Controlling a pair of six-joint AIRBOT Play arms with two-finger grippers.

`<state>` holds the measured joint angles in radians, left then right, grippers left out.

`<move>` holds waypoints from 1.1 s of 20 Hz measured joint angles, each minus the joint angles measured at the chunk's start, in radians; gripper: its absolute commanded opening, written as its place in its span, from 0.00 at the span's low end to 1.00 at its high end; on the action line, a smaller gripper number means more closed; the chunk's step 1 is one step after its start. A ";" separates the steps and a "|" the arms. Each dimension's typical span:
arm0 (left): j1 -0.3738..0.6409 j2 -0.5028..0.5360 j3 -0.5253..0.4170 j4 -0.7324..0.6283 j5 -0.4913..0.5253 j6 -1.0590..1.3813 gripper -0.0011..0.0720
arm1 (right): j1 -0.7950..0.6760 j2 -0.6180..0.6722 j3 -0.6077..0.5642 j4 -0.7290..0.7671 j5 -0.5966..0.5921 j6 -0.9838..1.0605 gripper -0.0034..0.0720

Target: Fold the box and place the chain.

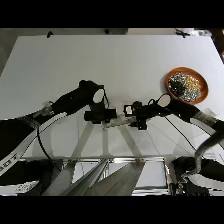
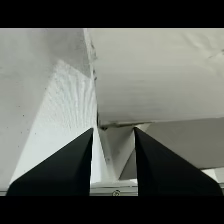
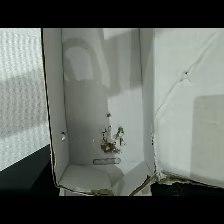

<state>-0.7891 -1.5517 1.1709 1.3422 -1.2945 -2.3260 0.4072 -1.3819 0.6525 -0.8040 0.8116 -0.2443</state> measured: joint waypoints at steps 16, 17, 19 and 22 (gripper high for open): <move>-0.023 -0.052 -0.037 0.041 0.111 -0.034 0.02 | 0.000 0.000 0.000 0.000 0.000 0.000 0.44; -0.023 -0.052 -0.040 0.037 0.108 -0.043 0.02 | 0.000 0.000 0.000 0.000 0.000 0.000 0.44; -0.025 -0.051 -0.043 0.031 0.109 -0.040 0.02 | 0.000 0.000 0.000 0.000 0.000 0.000 0.44; -0.027 -0.047 -0.046 0.027 0.109 -0.034 0.04 | 0.000 0.000 0.000 0.000 0.000 0.000 0.44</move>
<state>-0.8165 -1.5986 1.1248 1.3689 -1.1858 -2.3604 0.4068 -1.3819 0.6521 -0.8040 0.8120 -0.2443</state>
